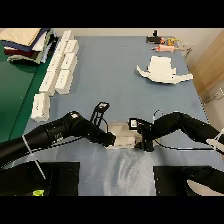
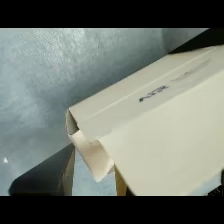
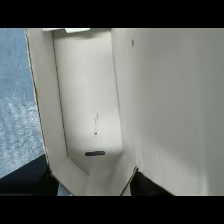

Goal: Fold the box.

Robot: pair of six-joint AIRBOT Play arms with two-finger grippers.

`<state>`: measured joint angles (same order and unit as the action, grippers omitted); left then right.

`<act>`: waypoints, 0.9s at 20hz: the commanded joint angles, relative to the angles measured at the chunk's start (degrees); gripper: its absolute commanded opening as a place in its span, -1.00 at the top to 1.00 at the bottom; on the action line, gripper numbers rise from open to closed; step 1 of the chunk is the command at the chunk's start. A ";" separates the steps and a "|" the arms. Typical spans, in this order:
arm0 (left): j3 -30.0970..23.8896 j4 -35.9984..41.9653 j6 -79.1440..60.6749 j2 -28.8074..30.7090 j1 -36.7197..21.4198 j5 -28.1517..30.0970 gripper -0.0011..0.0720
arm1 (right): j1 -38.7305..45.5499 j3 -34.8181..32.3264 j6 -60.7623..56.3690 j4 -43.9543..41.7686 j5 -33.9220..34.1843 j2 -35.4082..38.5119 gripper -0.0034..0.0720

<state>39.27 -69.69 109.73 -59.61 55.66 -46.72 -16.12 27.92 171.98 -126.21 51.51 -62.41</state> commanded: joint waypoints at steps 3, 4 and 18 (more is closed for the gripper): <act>6.34 -9.84 11.30 -4.85 4.13 -6.91 -0.02 | 0.00 0.04 -0.02 -0.02 0.00 -0.02 -0.23; 7.67 -10.69 12.35 -6.10 4.76 -8.24 -0.02 | 0.00 0.04 -0.02 -0.02 0.00 -0.02 -0.23; 17.27 -18.12 32.70 -18.14 8.66 -19.80 0.03 | 0.00 0.04 -0.02 -0.02 0.00 -0.02 -0.23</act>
